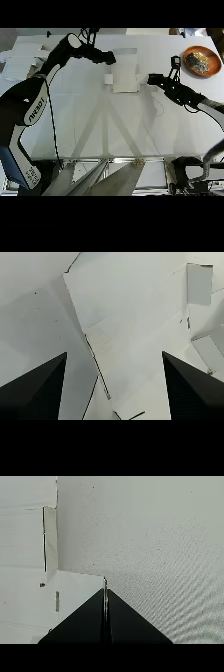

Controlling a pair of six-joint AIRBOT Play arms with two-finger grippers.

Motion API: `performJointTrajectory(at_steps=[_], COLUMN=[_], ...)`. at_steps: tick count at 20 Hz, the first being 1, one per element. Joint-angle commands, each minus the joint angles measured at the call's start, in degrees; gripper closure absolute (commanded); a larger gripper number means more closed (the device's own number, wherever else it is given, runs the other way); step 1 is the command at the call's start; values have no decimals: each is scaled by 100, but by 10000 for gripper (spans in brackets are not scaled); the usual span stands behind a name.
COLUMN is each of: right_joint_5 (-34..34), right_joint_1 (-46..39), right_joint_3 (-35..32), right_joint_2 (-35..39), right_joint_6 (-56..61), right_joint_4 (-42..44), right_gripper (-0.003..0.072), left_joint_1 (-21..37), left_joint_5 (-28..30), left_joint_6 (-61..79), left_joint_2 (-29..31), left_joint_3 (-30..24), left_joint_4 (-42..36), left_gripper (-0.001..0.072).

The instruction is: Fold the box and place the chain.

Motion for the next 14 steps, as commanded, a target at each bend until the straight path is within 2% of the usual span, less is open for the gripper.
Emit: performJointTrajectory(at_steps=[1, 2, 4, 7, 8, 14], right_joint_5=[2, 2, 2, 2, 2, 2], right_joint_1=[-2, -2, -2, -2, -2, -2], right_joint_3=[-2, -2, -2, -2, -2, -2], right_joint_2=[4, 4, 4, 4, 4, 4], right_joint_6=[2, 2, 2, 2, 2, 2], right_joint_4=[0, 0, 0, 2, 2, 2], right_gripper=[677, 677, 677, 677, 677, 677], left_joint_1=[-87, -114, -131, -157, -170, -315], left_joint_5=[223, 275, 398, 544, 612, 1285], left_joint_6=[-166, -214, -457, -463, -461, -612], left_joint_2=[-199, -232, -295, -363, -372, -428], left_joint_3=[50, 52, 52, 66, 66, 107], left_joint_4=[164, 208, 205, 205, 229, 562], left_gripper=[79, 86, 159, 163, 210, 214])
